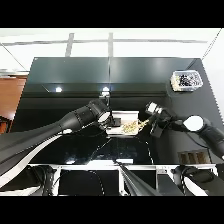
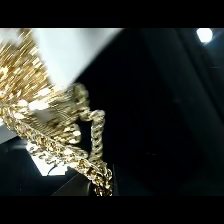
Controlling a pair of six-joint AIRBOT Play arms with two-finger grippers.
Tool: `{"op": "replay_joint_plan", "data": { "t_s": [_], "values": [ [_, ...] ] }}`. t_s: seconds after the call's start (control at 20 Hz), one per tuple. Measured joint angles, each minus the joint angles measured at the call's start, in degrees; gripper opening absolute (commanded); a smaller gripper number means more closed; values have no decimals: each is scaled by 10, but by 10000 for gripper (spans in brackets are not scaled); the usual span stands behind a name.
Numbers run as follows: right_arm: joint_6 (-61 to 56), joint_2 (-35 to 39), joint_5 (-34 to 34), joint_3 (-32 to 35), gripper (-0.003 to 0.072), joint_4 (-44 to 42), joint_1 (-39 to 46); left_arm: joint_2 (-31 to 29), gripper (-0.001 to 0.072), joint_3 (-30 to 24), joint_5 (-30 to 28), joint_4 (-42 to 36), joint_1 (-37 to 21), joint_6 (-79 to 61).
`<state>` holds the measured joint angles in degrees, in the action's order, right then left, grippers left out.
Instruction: Fold the box and place the chain.
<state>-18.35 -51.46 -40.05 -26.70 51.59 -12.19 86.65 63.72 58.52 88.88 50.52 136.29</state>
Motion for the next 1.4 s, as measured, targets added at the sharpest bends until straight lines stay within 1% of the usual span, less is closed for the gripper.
{"op": "replay_joint_plan", "data": {
  "t_s": [0.15,0.3,0.55,0.7,0.8,0.9,1.05,1.15,1.4],
  "values": [
    [-68,30,-59,-51,15,-2,17,0,32,0,0,0,0,0],
    [-115,42,-125,-123,16,-39,23,0,32,0,0,0,0,0],
    [-184,48,-217,-249,16,-138,26,0,31,0,0,0,0,0],
    [-207,48,-242,-282,16,-230,26,0,32,0,0,0,0,0],
    [-214,48,-247,-292,16,-285,26,0,31,0,0,0,0,0],
    [-226,43,-253,-297,16,-303,25,0,31,0,0,0,0,0],
    [-252,29,-267,-293,16,-278,14,0,31,0,0,0,0,0],
    [-261,19,-271,-277,16,-259,5,0,32,0,0,0,0,0],
    [-270,3,-257,-196,17,-228,-5,0,31,0,0,0,0,0]
  ]
}}
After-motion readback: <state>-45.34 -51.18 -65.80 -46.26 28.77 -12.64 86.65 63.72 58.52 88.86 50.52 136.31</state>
